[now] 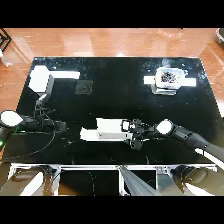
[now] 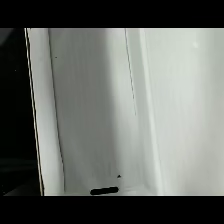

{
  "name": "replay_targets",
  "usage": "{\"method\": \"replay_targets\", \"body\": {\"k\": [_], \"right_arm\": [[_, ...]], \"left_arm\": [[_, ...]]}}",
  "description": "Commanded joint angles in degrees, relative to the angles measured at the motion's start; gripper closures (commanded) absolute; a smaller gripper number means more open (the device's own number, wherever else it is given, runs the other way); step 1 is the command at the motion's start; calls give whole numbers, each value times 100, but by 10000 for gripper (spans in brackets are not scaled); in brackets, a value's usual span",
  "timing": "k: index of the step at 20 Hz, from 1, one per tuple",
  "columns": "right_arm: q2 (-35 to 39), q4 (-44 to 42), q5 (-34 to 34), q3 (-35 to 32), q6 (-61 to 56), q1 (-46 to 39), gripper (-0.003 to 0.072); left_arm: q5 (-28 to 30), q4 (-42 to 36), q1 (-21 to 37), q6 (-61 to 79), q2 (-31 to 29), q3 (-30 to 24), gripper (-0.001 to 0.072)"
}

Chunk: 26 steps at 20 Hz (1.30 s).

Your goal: Fold the box and place the chain.

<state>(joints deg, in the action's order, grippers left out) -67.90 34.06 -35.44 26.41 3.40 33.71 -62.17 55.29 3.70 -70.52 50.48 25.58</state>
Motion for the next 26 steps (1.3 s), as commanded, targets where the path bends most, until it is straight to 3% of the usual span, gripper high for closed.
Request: {"method": "replay_targets", "body": {"k": [1,5,10,20,21,23,24,26], "right_arm": [[-4,0,-2,-2,0,2,391],[-4,0,-4,-2,0,2,391],[-4,0,-4,-2,0,2,391],[-4,0,0,-2,-2,2,391],[-4,0,0,-2,-2,2,391],[-4,0,0,-2,-2,2,391],[-4,0,0,-2,-2,2,391],[-4,0,0,-2,-2,2,391]], "left_arm": [[140,-785,162,-317,531,-428,684],[542,-1414,-286,48,1097,-466,685],[1003,-1639,-949,46,1521,-466,685],[1040,-2667,-1322,647,1545,-455,679],[1003,-2660,-1322,647,1513,-450,599],[857,-2612,-1322,645,1419,-389,310],[782,-2594,-1320,643,1373,-361,221],[671,-2601,-1322,616,1305,-326,208]]}}
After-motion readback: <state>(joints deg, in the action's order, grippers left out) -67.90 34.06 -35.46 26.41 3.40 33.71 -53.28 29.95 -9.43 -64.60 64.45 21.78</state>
